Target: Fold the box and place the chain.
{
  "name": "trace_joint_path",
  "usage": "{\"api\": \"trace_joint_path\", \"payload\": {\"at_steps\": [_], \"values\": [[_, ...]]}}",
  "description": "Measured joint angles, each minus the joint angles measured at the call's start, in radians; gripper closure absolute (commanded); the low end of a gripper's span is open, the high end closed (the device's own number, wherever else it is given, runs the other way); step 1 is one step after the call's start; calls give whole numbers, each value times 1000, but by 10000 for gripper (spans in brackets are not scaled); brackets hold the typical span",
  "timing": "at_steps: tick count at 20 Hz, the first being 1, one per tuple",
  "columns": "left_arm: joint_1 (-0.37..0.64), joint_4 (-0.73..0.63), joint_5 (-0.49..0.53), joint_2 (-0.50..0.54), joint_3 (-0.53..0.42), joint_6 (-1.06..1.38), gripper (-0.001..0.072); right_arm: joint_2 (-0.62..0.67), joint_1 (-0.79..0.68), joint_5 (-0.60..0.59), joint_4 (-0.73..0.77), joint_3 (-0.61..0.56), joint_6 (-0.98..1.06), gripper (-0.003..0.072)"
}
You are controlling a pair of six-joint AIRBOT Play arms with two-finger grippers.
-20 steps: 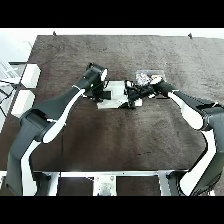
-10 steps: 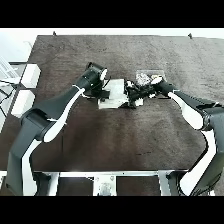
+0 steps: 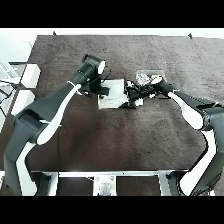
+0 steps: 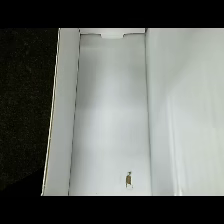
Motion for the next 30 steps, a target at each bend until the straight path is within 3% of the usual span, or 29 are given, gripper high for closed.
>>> {"api": "trace_joint_path", "payload": {"at_steps": [4,10,15,16,17,23,26,30], "values": [[42,-40,-18,80,-3,148,253,0,0,0,0,0,0,92],[173,-206,8,131,-41,556,253,0,0,0,0,0,0,92],[338,-501,36,141,-179,1145,240,0,0,0,0,0,1,93],[364,-529,53,140,-206,1215,60,0,0,0,0,0,1,92],[387,-555,78,140,-236,1284,-11,0,0,0,0,0,1,93],[434,-766,282,141,-458,1898,-11,0,0,0,0,0,1,93],[440,-859,400,141,-552,2072,-11,0,0,0,0,0,1,93],[441,-930,410,138,-607,2207,-11,0,0,0,0,0,1,93]]}}
